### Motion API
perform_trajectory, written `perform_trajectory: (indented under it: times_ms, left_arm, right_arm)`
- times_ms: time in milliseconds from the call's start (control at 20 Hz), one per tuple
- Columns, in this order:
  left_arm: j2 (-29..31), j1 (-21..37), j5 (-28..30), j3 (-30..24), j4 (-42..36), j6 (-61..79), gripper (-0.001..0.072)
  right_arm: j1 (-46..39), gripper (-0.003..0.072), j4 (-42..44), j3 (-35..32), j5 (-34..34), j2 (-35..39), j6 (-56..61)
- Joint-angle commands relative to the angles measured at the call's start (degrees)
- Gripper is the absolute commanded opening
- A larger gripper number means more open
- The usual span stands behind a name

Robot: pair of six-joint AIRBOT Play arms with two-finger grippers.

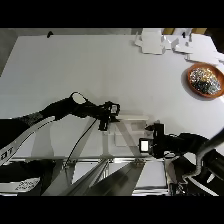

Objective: Fold the box and place the chain.

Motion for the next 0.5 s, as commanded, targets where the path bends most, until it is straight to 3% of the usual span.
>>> perform_trajectory:
  times_ms: [0,450]
  left_arm:
    - [0.0,0.0,0.0,0.1,0.0,0.0,0.0014]
    - [0.0,0.0,0.0,0.1,0.0,0.0,0.0014]
  right_arm:
    - [3.2,0.0708,-1.1,-0.7,3.4,2.3,0.5]
    - [1.3,0.0707,-5.4,-3.2,-3.8,-1.7,0.4]
